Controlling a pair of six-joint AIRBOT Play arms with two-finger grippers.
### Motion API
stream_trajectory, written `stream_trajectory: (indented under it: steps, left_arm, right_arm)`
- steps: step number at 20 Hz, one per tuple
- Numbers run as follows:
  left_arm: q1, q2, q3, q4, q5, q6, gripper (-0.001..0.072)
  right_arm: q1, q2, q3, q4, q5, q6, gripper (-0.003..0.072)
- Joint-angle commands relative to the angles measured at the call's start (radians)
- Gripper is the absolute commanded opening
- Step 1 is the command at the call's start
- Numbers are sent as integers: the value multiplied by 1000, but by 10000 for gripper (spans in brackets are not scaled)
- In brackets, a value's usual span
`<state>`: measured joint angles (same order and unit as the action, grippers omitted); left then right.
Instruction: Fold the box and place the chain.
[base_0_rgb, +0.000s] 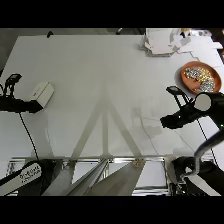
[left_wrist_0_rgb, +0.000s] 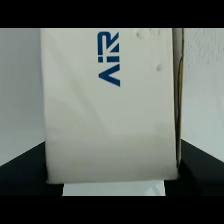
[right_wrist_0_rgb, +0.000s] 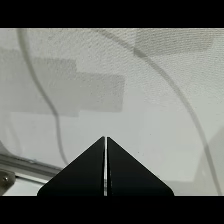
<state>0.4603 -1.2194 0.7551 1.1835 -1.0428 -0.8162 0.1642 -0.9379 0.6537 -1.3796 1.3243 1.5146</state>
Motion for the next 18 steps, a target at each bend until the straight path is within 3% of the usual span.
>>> stream_trajectory:
  steps: [1, 2, 8, 15, 18]
  left_arm:
    - [1, -7, 0, 7, -32, -4, 603]
    - [0, -5, 0, 7, -32, -5, 708]
    - [-1, 68, 0, 7, -31, -48, 696]
    - [-3, 365, 0, -130, -68, -48, 694]
    - [-55, 458, 0, -136, -103, -48, 694]
  right_arm:
    - [0, 1, 0, 0, 0, 0, 12]
    - [0, 1, 0, 0, 0, 0, 12]
    - [0, 1, 0, 0, 0, 0, 12]
    - [0, 1, 0, 0, 0, 0, 12]
    - [0, 1, 0, 0, 0, 0, 12]
